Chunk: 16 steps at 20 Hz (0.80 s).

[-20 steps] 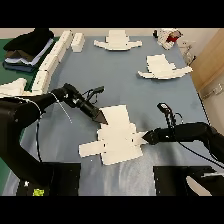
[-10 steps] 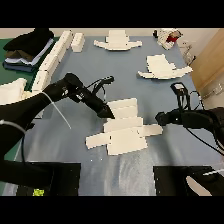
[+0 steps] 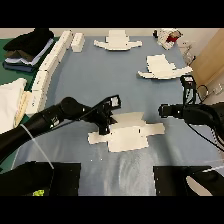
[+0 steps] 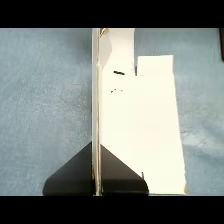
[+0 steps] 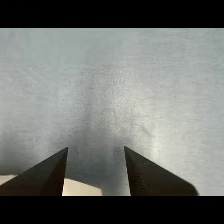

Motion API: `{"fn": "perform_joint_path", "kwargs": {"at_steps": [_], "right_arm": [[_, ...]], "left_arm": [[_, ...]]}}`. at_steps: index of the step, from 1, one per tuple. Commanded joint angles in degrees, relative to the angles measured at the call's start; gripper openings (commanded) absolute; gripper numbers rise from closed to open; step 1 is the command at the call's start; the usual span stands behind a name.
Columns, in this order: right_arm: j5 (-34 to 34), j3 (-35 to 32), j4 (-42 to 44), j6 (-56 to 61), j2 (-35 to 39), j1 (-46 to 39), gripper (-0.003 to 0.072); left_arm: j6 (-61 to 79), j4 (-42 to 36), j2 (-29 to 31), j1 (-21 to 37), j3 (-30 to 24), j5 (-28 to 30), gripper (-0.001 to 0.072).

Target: Fold the box.

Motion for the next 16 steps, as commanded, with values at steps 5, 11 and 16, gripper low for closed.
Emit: {"fn": "perform_joint_path", "kwargs": {"at_steps": [5, 11, 16], "right_arm": [[1.7, 0.1, -0.3, 3.1, -0.4, 0.0, 0.0550], [1.7, 0.1, -0.3, 3.5, -0.3, 0.0, 0.0550], [1.7, 0.1, 0.3, 4.5, -0.4, 0.0, 0.0550]], "left_arm": [[3.3, 0.3, 1.2, -7.5, -5.9, 14.0, 0.0014], [1.5, 0.4, 1.3, -7.0, -5.4, 11.1, 0.0013], [3.8, 0.6, 2.4, 0.8, -1.9, -5.1, 0.0013]]}}
